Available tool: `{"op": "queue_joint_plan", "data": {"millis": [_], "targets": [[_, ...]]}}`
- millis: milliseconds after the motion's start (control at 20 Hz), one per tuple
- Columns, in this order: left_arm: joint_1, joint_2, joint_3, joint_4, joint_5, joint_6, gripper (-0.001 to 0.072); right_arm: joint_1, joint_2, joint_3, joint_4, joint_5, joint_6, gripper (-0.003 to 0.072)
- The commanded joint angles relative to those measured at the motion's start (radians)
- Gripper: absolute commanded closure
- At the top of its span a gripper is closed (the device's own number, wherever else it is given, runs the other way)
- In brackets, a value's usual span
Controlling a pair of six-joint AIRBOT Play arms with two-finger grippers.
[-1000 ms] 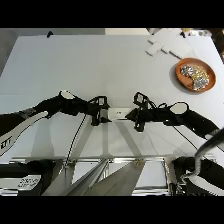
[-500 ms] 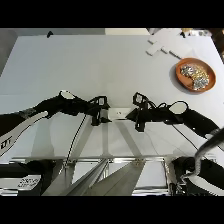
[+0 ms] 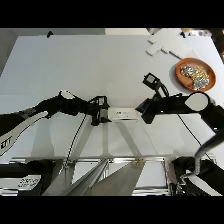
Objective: Fold the box and place the chain.
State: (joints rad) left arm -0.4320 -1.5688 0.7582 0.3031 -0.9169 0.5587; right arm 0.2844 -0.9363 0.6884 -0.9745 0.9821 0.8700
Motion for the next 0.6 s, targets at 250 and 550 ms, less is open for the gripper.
{"op": "queue_joint_plan", "data": {"millis": [250,550], "targets": [[0.0,0.0,0.0,0.001,0.0,0.002,0.0641,-0.224,0.02,0.028,-0.422,0.392,0.599,0.067],[0.0,0.0,0.0,0.001,0.0,0.002,0.0641,-0.224,0.019,-0.018,-0.567,0.448,0.855,0.0669]]}}
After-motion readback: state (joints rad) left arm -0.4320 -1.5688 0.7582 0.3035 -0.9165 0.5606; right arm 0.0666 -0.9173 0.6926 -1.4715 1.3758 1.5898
